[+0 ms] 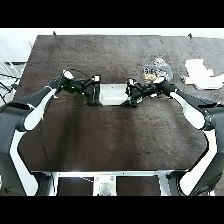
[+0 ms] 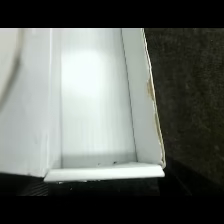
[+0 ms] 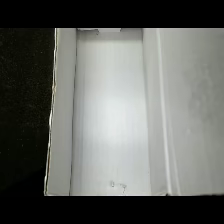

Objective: Fold the box and place the chain.

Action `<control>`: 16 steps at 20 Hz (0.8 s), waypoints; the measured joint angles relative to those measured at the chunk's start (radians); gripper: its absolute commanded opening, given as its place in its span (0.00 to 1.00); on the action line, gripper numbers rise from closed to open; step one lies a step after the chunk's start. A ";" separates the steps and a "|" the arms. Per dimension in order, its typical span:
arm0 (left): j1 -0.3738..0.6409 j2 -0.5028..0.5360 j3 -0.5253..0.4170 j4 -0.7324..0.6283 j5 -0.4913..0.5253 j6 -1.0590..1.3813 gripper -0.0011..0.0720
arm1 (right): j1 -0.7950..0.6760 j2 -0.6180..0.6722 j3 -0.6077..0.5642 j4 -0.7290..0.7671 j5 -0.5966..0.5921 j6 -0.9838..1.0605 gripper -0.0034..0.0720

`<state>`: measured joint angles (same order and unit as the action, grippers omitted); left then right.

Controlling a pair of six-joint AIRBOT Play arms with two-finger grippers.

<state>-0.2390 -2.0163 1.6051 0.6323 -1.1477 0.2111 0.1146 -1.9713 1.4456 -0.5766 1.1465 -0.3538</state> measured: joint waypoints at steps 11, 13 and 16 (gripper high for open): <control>-0.002 -0.030 -0.025 -0.086 0.037 0.038 0.99 | 0.000 0.000 0.000 0.000 -0.002 0.001 0.80; -0.002 -0.031 -0.025 -0.113 0.037 0.069 0.99 | 0.000 0.000 0.000 0.000 -0.002 0.001 0.80; -0.002 -0.032 -0.025 -0.138 0.036 0.096 0.99 | 0.000 0.000 0.000 0.000 -0.002 0.001 0.80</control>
